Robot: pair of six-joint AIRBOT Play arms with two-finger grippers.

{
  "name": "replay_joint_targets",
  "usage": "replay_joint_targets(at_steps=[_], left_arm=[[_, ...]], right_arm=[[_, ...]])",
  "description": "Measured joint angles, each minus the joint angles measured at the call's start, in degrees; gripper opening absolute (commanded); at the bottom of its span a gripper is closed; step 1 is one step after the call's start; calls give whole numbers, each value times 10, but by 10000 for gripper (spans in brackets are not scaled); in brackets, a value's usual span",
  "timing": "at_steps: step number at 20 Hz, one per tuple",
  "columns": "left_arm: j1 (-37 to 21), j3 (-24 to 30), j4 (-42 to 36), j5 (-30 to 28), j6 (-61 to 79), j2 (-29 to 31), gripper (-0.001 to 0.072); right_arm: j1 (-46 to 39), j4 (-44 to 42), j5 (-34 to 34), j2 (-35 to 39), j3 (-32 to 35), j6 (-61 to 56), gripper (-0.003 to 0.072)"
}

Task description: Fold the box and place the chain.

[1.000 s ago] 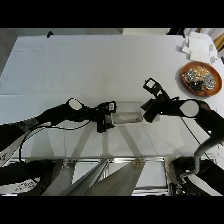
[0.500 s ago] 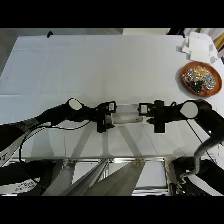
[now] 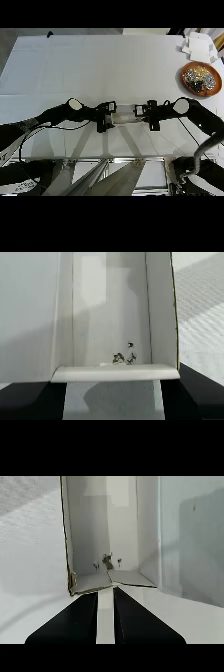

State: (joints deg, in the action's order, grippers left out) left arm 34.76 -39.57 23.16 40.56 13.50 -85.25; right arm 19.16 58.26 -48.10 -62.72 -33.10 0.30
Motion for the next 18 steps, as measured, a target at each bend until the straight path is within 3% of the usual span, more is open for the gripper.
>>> replay_joint_targets(at_steps=[6,7,9,11,15,17,18], left_arm=[[0,0,0,0,0,0,272],[0,0,0,0,0,0,272],[0,0,0,0,0,0,272],[0,0,0,0,0,0,272],[0,0,0,0,0,0,272],[0,0,0,0,0,0,272],[0,0,0,0,0,0,272]], right_arm=[[0,-56,-3,-3,1,38,85],[0,-64,-2,-3,2,41,104],[0,-77,-2,-3,7,47,218],[0,-84,-2,-3,10,52,245],[0,-88,-1,-3,13,56,241],[0,-85,-3,3,14,54,155],[0,-80,-6,12,14,43,153]])
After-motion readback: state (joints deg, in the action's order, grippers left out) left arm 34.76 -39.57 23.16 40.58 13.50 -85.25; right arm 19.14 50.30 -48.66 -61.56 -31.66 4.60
